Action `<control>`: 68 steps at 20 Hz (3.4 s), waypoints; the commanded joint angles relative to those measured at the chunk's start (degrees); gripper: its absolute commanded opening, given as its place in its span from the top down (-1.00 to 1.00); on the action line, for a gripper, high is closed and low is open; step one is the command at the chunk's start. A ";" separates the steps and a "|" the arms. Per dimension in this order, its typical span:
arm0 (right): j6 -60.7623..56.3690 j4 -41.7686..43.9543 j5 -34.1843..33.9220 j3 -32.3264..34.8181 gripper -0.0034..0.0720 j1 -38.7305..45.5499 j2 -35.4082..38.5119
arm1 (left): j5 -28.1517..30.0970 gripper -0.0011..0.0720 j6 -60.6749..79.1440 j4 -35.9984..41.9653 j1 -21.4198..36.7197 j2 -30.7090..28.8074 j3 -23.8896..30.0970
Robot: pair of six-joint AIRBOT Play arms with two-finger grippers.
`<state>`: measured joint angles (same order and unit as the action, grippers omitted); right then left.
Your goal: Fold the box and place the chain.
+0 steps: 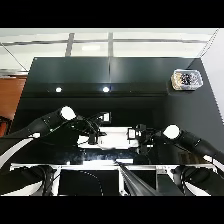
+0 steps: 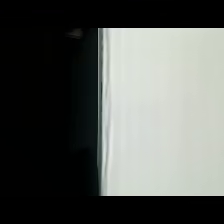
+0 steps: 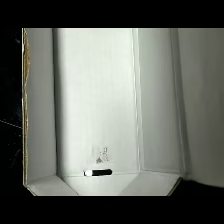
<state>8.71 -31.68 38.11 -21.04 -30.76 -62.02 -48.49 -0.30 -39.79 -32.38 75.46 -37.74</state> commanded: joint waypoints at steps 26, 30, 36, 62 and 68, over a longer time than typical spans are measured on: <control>-0.96 0.09 -1.03 -0.02 -0.42 -0.07 -0.07 | -11.08 -0.07 -31.43 -29.29 0.00 -16.90 -3.02; -0.96 0.09 -1.03 -0.02 -0.42 -0.07 -0.07 | -18.91 0.90 -42.62 -26.80 -0.09 -23.82 -2.89; -0.96 0.09 -1.03 -0.02 -0.42 -0.07 -0.07 | -4.90 0.90 -50.64 0.39 -0.13 -24.28 5.05; -0.96 0.09 -1.03 -0.02 -0.42 -0.07 -0.07 | -0.55 0.90 -57.31 -24.96 0.26 -14.84 -2.25; -0.96 0.09 -1.03 -0.02 -0.42 -0.07 -0.07 | -5.64 0.89 -55.76 -29.05 12.83 -32.48 4.90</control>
<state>7.70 -31.59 37.08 -21.04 -30.81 -62.08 -52.07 -56.97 -67.18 -25.17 50.74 -36.34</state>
